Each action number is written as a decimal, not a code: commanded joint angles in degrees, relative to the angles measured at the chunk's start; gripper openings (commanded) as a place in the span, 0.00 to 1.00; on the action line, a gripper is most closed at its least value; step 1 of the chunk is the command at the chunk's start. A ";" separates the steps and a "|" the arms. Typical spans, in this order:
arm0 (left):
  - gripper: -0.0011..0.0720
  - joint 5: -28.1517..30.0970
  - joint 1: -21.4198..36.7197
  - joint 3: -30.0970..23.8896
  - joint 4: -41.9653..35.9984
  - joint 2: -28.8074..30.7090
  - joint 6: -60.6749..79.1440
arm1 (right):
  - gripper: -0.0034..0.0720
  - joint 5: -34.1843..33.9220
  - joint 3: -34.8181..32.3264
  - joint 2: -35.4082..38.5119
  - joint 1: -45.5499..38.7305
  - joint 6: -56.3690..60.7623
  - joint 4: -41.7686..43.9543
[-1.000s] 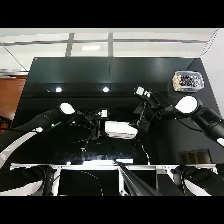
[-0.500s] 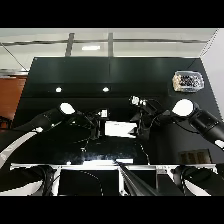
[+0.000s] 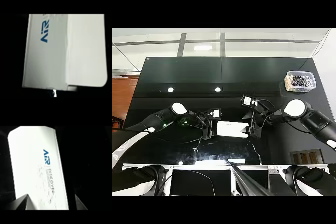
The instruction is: Fold the box and place the chain.
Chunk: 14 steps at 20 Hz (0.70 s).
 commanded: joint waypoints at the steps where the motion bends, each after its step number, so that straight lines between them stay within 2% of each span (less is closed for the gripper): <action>1: 0.56 0.02 -0.04 0.04 0.00 -0.04 0.00 | 1.00 -0.87 -0.02 -0.09 0.94 -0.26 -0.22; 4: 0.56 0.02 -0.04 0.04 0.00 -0.04 0.00 | 1.00 -1.55 -0.02 -0.79 3.23 0.13 -3.54; 7: 0.56 0.02 -0.04 0.04 0.00 -0.04 0.00 | 1.00 -4.35 0.00 -1.09 3.96 1.11 -3.17; 8: 0.56 0.00 -0.04 0.04 0.00 -0.04 0.00 | 0.84 -4.70 0.00 -1.09 4.02 1.18 -3.06; 9: 0.56 0.02 -0.04 0.04 0.00 -0.04 0.00 | 0.63 -4.68 0.00 -1.09 4.02 1.75 -3.06; 10: 0.56 0.02 -0.04 0.04 0.00 -0.04 0.00 | 0.60 -4.68 0.00 -1.09 4.02 2.38 -3.04; 14: 0.56 0.02 -0.04 0.04 0.00 -0.04 0.00 | 0.60 -4.63 0.00 -1.09 4.02 2.60 -1.75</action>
